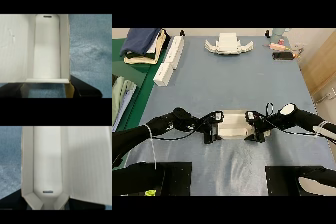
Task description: Fold the box.
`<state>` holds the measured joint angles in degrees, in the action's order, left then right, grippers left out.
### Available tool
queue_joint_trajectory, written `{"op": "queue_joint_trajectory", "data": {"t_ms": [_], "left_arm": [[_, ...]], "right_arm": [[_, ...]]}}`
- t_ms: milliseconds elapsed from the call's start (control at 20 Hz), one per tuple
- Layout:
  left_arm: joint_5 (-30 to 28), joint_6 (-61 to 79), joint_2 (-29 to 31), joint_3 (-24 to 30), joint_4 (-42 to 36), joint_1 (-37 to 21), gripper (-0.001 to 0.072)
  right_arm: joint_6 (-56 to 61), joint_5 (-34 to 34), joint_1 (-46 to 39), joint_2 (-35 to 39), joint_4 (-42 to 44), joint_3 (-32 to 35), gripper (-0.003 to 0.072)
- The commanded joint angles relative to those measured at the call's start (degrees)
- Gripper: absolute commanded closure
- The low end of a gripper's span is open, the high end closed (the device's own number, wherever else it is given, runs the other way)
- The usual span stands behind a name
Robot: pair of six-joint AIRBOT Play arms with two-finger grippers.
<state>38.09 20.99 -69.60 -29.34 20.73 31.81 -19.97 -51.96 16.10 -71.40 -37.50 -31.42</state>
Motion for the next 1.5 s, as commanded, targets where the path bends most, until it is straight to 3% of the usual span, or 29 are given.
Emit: {"op": "queue_joint_trajectory", "data": {"t_ms": [0,350,650,750,850,1000,1100,1250,1300,1350,1450], "left_arm": [[-0.17,-0.02,-0.04,-0.07,-0.07,0.0,0.0265],[-0.17,-0.02,-0.04,-0.07,-0.07,0.0,0.0265],[-0.17,-0.02,-0.04,-0.07,-0.09,0.0,0.0265],[-0.17,-0.02,-0.04,-0.07,-0.09,0.0,0.0265],[-0.17,-0.02,-0.04,-0.07,-0.07,0.0,0.0265],[-0.17,-0.02,-0.04,-0.07,-0.07,0.0,0.0265],[-0.17,-0.02,-0.04,-0.07,-0.09,0.0,0.0265],[-0.17,-0.02,-0.04,-0.07,-0.07,0.0,0.0265],[-0.17,-0.02,-0.04,-0.07,-0.07,0.0,0.0265],[-0.17,-0.02,-0.04,-0.07,-0.07,0.0,0.0265],[-0.17,-0.02,-0.04,-0.07,-0.09,0.0,0.0265]], "right_arm": [[0.11,0.42,-0.09,0.44,-0.26,-0.07,-0.0027],[8.79,0.72,-2.08,7.85,-7.28,-0.04,-0.0026],[18.88,-13.0,-5.79,15.56,-11.98,-0.07,-0.0026],[29.09,-17.25,-5.79,17.03,-8.52,-0.04,-0.0025],[48.13,-21.44,-5.79,18.78,-1.31,-0.04,-0.0017],[72.65,-21.35,-5.77,19.69,11.28,-0.07,-0.0017],[75.67,-20.17,-5.77,19.63,17.2,-0.04,-0.0016],[75.69,-15.32,-5.77,19.63,19.39,-0.07,-0.0014],[75.97,-14.51,-5.77,19.63,19.82,-0.07,0.0012],[78.27,-14.32,-5.75,19.54,20.37,-0.07,0.0119],[81.64,-15.15,-5.09,18.71,19.85,-0.04,0.0448]]}}
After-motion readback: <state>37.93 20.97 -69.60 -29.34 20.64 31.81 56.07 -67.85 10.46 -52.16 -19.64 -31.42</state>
